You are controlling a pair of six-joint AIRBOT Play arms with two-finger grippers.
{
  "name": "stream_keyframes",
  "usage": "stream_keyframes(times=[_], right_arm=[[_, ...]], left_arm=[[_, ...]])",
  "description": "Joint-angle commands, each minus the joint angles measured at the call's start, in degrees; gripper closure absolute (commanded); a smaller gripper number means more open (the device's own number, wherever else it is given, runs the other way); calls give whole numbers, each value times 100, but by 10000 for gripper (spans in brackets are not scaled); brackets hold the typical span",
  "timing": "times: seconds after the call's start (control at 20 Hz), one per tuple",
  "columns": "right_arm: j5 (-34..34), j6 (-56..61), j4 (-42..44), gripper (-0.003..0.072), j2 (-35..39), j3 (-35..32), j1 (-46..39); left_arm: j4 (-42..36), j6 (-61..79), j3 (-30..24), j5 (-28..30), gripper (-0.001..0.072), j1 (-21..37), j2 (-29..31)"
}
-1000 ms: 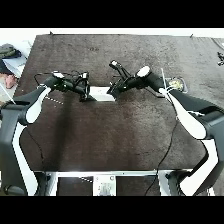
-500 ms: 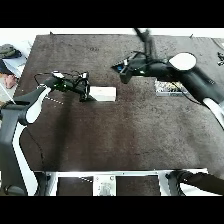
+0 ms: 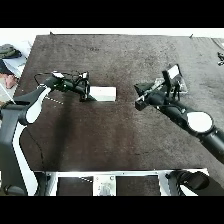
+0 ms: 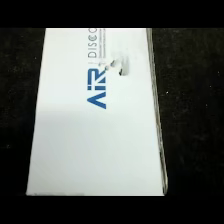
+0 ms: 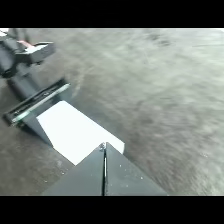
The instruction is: Fold the box and place the chain.
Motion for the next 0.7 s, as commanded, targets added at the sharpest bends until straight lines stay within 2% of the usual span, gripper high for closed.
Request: stream_keyframes(times=[0.0,0.05,0.15,0.3,0.45,0.55,0.65], right_arm=[[-393,-13,42,702,326,-540,68],[-398,-13,42,702,341,-538,68],[-437,-13,42,702,372,-538,68],[-520,-13,44,702,374,-538,68],[-522,-13,42,702,374,-538,68],[-522,-15,39,702,374,-538,68],[-522,-15,39,702,374,-538,68]], left_arm=[[-291,-127,0,-17,518,-4,0],[-361,-291,2,-44,701,2,33],[-723,-822,11,184,700,59,234],[-1029,-1421,83,1038,702,382,870],[-981,-2229,83,1965,702,1069,1622],[-822,-2883,83,2271,702,1663,1928],[-256,-3842,83,2479,702,2262,2103]])
